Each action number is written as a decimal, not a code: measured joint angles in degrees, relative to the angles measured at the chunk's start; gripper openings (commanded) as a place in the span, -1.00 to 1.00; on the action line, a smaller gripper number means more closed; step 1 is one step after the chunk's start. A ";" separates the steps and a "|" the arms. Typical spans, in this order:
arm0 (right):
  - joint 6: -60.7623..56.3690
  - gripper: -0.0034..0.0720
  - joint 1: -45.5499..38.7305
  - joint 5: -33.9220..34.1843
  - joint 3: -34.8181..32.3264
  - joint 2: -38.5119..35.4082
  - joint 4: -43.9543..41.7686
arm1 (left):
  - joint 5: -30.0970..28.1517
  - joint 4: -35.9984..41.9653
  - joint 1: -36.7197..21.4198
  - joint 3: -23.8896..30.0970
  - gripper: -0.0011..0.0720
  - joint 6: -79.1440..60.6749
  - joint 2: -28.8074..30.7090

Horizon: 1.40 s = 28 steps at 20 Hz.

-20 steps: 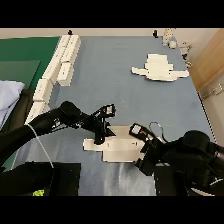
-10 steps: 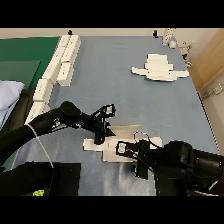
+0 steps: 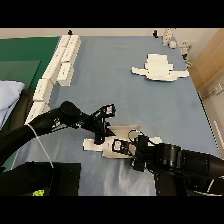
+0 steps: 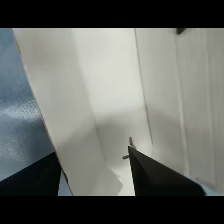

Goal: Fold the box.

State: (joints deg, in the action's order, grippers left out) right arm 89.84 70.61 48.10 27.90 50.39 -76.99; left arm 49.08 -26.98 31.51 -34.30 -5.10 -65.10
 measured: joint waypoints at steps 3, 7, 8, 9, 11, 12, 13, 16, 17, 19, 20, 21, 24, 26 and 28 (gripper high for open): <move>-4.22 0.64 0.04 0.66 1.86 -0.22 2.82 | -0.02 0.00 -0.02 0.00 -0.93 0.00 0.00; -9.60 0.64 0.04 3.54 3.58 -0.52 6.38 | -0.02 0.02 0.00 0.00 -0.93 0.00 0.00; -10.67 0.64 0.04 4.31 3.93 -0.63 7.02 | -0.04 0.00 0.00 0.00 -0.93 0.00 0.00; -11.61 0.64 0.07 5.09 4.26 -0.70 7.54 | -0.04 0.00 0.00 0.00 -0.93 0.00 0.00; -13.14 0.64 0.07 6.71 4.70 -0.81 8.31 | -0.07 0.02 0.00 0.00 -0.93 0.00 0.00; -13.86 0.64 0.07 7.39 4.85 -0.85 8.48 | -0.07 0.02 0.00 0.00 -0.93 -0.02 0.00; -14.53 0.64 0.07 8.13 4.94 -0.87 8.59 | -0.07 0.00 0.00 0.00 -0.93 0.00 0.00; -15.82 0.65 0.07 9.79 5.14 -0.90 8.72 | -0.04 0.00 0.00 0.00 -0.93 -0.02 0.00; -16.20 0.65 0.07 10.01 5.16 -0.90 8.79 | -0.04 0.00 0.00 0.00 -0.93 0.00 0.00; -17.05 0.65 0.07 10.56 5.16 -0.90 8.83 | -0.04 0.02 0.00 0.00 -0.93 0.00 0.00; -17.44 0.65 0.07 10.67 5.16 -0.90 8.85 | -0.04 0.00 -0.02 0.00 -0.93 -0.02 0.00; -17.68 0.65 0.07 10.75 5.16 -0.90 8.87 | -0.04 0.00 0.00 0.00 -0.93 -0.02 0.00; -18.49 0.65 0.07 10.91 5.16 -0.90 9.09 | -0.02 0.00 0.00 0.00 -0.93 0.00 0.00; -18.93 0.65 0.07 10.93 5.16 -0.90 9.18 | -0.02 0.00 -0.02 0.00 -0.93 0.00 0.00; -19.19 0.91 0.07 10.95 5.16 -0.90 9.55 | -0.04 0.00 0.00 0.00 -0.93 0.00 0.00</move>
